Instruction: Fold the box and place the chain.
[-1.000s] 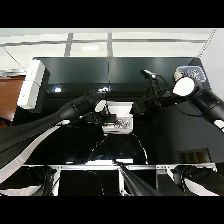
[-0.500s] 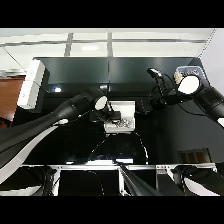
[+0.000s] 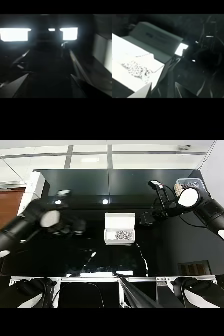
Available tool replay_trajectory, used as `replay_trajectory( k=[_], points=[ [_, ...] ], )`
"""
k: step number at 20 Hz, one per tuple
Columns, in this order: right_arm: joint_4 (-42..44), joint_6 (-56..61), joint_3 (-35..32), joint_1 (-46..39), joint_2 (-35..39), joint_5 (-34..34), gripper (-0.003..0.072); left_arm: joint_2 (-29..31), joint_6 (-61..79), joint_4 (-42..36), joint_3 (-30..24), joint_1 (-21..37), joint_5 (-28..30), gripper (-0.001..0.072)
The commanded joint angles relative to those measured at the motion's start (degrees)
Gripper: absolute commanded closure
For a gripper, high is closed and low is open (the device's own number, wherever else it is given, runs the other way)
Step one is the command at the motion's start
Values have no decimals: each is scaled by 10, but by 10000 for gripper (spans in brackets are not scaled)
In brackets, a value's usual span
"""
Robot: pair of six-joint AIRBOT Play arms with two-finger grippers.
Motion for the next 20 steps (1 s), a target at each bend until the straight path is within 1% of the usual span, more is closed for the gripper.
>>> replay_trajectory(
  k=[1, 2, 3, 4, 5, 6, 7, 9, 11, 12, 13, 14, 15, 17, 20],
  points=[
    [-9, 2, 0, 0, 0, -22, 338, 40, 272, -297, -144, 158, 131, 120],
    [-9, 5, 0, 0, 0, -25, 338, 26, 427, -394, -164, 180, 136, 120],
    [-9, 10, 0, 0, 0, -28, 338, 9, 598, -466, -175, 188, 121, 119],
    [-9, 14, 0, 0, 0, -29, 338, -8, 735, -501, -175, 184, 100, 119],
    [-9, 19, 0, 0, 0, -29, 338, -24, 857, -527, -174, 175, 78, 119],
    [-9, 25, 0, 0, 0, -29, 338, -36, 941, -547, -172, 165, 75, 119],
    [-9, 33, 0, 0, 0, -28, 338, -45, 999, -566, -172, 152, 84, 118],
    [-9, 43, 0, 0, 0, -29, 338, -59, 1130, -580, -172, 124, 113, -8],
    [-9, 43, 0, 0, 0, -29, 338, -65, 1265, -574, -170, 96, 137, -9],
    [-9, 44, 0, 0, 0, -29, 338, -67, 1295, -562, -167, 86, 150, -9],
    [-9, 46, 0, 0, 0, -29, 338, -68, 1313, -556, -166, 79, 176, -9],
    [-9, 48, 0, 0, 0, -29, 338, -69, 1321, -556, -165, 76, 200, -9],
    [-9, 49, 0, 0, 0, -30, 338, -75, 1326, -556, -161, 77, 212, -8],
    [-5, 50, 0, 0, 0, -37, 338, -94, 1338, -553, -145, 76, 205, -5],
    [-5, 50, 0, 0, 0, -44, 338, -125, 1347, -528, -122, 50, 209, -5]
  ],
)
